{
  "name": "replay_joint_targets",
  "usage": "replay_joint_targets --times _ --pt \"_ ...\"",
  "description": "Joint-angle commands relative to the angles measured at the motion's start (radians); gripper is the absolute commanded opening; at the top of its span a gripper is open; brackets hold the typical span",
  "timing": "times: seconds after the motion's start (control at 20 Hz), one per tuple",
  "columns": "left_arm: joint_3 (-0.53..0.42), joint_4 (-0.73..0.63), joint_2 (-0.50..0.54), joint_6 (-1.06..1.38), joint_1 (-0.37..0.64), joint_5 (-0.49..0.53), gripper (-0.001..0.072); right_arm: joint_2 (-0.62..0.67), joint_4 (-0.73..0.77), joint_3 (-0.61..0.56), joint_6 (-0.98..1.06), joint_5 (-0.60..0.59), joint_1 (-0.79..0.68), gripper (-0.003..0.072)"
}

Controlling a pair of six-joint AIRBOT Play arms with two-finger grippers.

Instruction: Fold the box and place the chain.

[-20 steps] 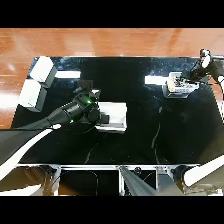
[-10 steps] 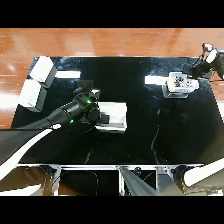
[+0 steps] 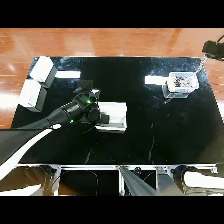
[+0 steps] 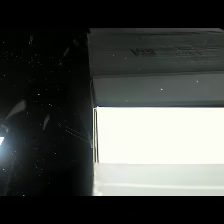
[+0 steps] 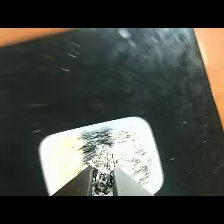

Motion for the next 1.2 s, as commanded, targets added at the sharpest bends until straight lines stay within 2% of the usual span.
replay_joint_targets --times 0.0,0.35,0.6,0.9,1.15 --pt "0.001 -0.001 0.000 0.000 0.001 0.000 0.0026 0.135 0.092 0.001 -0.054 0.066 0.027 0.0017" --pt "0.001 -0.001 0.000 0.000 0.001 0.001 0.0026 0.414 0.098 0.001 -0.115 0.079 0.132 0.0026" --pt "0.001 -0.001 0.000 0.000 0.001 0.003 0.0026 0.576 0.203 0.001 -0.142 0.125 0.244 0.0025" --pt "0.001 -0.002 0.000 0.000 0.001 0.003 0.0026 0.631 0.343 0.000 -0.155 0.170 0.441 0.0032" --pt "0.001 -0.002 0.000 0.000 0.001 0.003 0.0026 0.630 0.381 -0.108 -0.150 0.136 0.636 0.0032"
